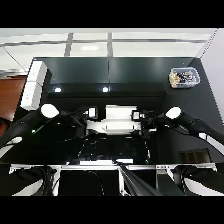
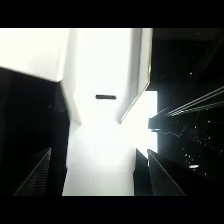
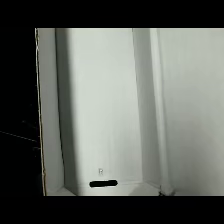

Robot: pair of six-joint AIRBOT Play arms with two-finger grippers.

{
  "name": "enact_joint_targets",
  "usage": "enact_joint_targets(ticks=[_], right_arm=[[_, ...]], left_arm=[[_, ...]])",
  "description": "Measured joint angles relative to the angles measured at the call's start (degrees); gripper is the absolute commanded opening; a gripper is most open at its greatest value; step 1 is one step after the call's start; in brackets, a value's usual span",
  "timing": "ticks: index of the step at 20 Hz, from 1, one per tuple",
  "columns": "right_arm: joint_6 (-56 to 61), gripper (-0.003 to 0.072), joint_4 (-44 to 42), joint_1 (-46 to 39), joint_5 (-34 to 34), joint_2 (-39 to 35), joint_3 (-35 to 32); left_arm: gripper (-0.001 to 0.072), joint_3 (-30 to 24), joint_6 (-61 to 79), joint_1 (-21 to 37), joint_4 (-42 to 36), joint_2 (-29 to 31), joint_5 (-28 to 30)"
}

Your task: Fold the box and place the chain.

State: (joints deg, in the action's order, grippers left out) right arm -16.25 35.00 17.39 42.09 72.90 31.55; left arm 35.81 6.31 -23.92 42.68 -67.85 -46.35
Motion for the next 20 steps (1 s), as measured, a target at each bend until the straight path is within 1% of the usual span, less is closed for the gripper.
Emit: enact_joint_targets(ticks=[4, 5, 6, 7, 8, 9, 13, 16, 20], right_arm=[[-0.02, 0.0254, 0.00, 0.00, 0.00, 0.00, 0.00], [0.00, 0.0254, 0.00, 0.00, 0.00, 0.02, 0.00], [0.00, 0.0254, -0.02, 0.00, 0.00, 0.00, 0.00], [0.00, 0.0254, -0.02, 0.00, 0.00, 0.00, 0.00], [0.00, 0.0254, -0.02, 0.00, 0.00, 0.00, 0.00], [0.00, 0.0254, -0.02, 0.00, 0.00, 0.00, 0.00], [0.00, 0.0254, -0.02, 0.00, 0.00, 0.02, 0.00], [0.00, 0.0254, -0.02, 0.00, -0.02, 0.00, 0.00], [0.00, 0.0254, -0.02, 0.00, -0.02, 0.00, 0.00]], left_arm=[[0.0699, 2.10, 1.68, -2.73, -1.25, -4.50, 2.29], [0.0663, 2.56, 1.95, -3.10, -1.68, -5.31, 2.34], [0.0548, 2.91, 2.16, -3.32, -1.99, -5.92, 2.49], [0.0381, 3.23, 2.38, -3.54, -2.34, -6.40, 2.82], [0.0241, 3.41, 2.62, -3.65, -2.49, -6.73, 3.06], [0.0150, 3.58, 3.08, -3.74, -2.75, -6.99, 2.58], [0.0150, 3.87, 5.75, -3.96, -6.34, -7.58, 0.72], [0.0151, 3.93, 6.49, -4.39, -9.75, -8.15, 1.49], [0.0160, 3.93, 7.06, -6.36, -13.51, -9.64, 3.08]])
